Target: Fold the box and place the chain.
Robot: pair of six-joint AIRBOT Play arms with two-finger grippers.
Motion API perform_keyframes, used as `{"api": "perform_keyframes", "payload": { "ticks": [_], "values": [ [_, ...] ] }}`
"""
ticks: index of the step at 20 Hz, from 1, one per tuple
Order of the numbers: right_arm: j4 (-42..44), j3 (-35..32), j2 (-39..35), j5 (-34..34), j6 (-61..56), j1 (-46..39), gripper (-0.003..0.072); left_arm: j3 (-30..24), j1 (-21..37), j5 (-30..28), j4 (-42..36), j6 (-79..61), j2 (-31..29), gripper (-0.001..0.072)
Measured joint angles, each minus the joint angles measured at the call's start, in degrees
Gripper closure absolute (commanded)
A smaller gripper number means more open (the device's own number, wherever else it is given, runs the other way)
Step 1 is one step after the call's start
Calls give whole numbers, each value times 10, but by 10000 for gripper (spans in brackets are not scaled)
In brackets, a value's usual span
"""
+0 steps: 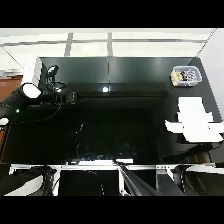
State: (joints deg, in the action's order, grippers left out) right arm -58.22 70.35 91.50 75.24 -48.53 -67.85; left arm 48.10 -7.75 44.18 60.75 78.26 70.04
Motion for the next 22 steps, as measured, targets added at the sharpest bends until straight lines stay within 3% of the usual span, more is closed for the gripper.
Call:
{"api": "perform_keyframes", "payload": {
  "ticks": [2,3,5,10,14,18,22],
  "values": [
    [1,8,11,7,31,16,259,0,0,2,0,0,1,2],
    [-1,11,15,11,42,22,460,0,0,3,0,0,2,2],
    [-3,15,18,19,55,31,666,0,0,5,0,0,2,2],
    [4,13,-4,68,69,46,677,0,0,13,3,0,3,2],
    [84,-42,-64,77,76,80,676,0,0,12,2,0,3,2],
    [214,-163,-147,55,92,156,676,0,-3,9,-2,0,5,2],
    [340,-317,-266,-24,125,262,676,0,-23,9,-22,-2,6,2]
  ]
}}
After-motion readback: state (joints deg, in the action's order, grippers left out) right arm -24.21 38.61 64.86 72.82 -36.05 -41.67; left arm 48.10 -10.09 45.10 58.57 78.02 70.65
